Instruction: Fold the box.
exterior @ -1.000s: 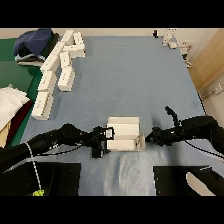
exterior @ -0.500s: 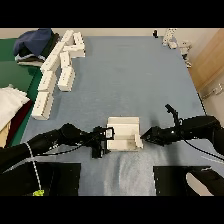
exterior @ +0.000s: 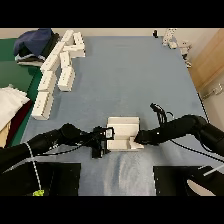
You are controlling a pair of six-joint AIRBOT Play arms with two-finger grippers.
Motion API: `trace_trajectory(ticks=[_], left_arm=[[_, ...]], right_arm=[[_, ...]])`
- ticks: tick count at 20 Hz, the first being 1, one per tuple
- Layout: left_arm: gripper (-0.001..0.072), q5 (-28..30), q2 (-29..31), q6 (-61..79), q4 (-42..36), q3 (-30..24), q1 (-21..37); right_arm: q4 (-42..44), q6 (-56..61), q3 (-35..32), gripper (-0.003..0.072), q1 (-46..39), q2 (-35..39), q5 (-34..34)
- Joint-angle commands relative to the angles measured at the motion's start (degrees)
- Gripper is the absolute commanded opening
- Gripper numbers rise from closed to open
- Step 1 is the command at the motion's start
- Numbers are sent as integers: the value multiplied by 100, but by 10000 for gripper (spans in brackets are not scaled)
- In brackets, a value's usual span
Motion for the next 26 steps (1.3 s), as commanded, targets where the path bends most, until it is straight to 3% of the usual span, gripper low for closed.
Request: trace_trajectory(ticks=[1,7,16,18,19,20,26], left_arm=[[477,2,2,2,2,4,0],[477,2,2,2,2,4,0],[477,2,2,2,2,4,0],[477,2,2,2,2,4,0],[477,2,2,2,2,4,0],[477,2,2,2,2,4,0],[477,2,2,2,2,4,0]], right_arm=[[-1532,1808,610,442,1027,-391,83],[-2881,3812,1408,412,2212,-1322,-723],[-3285,4540,1698,406,2490,-2092,-817],[-3305,4533,1698,190,2490,-2092,-831],[-3300,4527,1698,48,2490,-2092,-841],[-3303,4522,1698,1,2496,-2092,-874],[-3303,4520,1698,0,2496,-2090,-874]])
